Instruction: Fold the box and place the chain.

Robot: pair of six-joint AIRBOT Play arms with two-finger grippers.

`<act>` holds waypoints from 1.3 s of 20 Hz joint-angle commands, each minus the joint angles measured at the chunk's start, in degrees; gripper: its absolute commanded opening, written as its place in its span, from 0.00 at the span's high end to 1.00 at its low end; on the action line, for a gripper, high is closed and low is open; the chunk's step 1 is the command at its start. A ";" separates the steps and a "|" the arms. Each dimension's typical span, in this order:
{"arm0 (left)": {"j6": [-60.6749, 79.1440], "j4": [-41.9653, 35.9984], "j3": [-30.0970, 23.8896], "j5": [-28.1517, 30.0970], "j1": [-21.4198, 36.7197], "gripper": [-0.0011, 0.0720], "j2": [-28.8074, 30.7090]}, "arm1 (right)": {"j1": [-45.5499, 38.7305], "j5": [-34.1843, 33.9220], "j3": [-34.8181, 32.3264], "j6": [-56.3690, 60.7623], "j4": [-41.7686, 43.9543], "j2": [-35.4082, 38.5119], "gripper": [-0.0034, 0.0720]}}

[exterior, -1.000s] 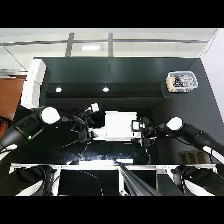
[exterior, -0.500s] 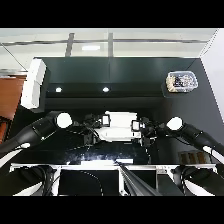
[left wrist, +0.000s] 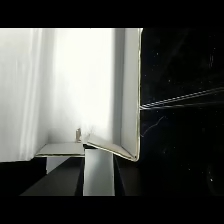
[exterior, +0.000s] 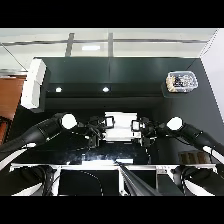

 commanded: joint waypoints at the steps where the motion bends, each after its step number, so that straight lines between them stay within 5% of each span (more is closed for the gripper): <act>1: 0.24 -1.11 0.07 1.53 -0.24 0.69 -0.07 | 0.02 0.02 0.00 0.02 0.00 0.00 0.39; 12: 1.09 -6.10 0.04 3.58 -1.07 0.68 -1.49 | 0.02 0.02 0.00 0.00 0.00 0.00 0.39; 14: 1.09 -7.17 0.02 3.61 -1.07 0.38 -1.49 | 0.02 0.02 0.00 0.00 0.00 0.00 0.39; 15: 1.09 -7.08 0.02 3.48 -1.07 0.39 -1.49 | 0.02 0.02 0.00 0.00 0.00 0.00 0.39; 17: 1.07 -7.15 0.02 3.34 -1.09 0.60 -1.49 | 0.02 0.00 0.00 0.00 0.00 0.00 0.39; 19: 1.07 -6.99 0.02 2.93 -1.20 0.59 -1.46 | 0.02 0.02 0.00 0.02 0.00 0.00 0.39; 20: 1.01 -6.60 0.04 3.02 -1.16 0.66 -1.46 | 0.02 0.00 0.00 0.00 0.00 0.00 0.39; 21: 0.98 -5.81 0.09 2.84 -0.74 0.95 -1.29 | 0.02 0.02 0.00 0.00 0.00 0.00 0.39; 26: -18.16 0.48 0.09 -0.63 9.79 0.95 4.63 | 0.02 0.02 0.00 0.02 0.00 0.00 0.39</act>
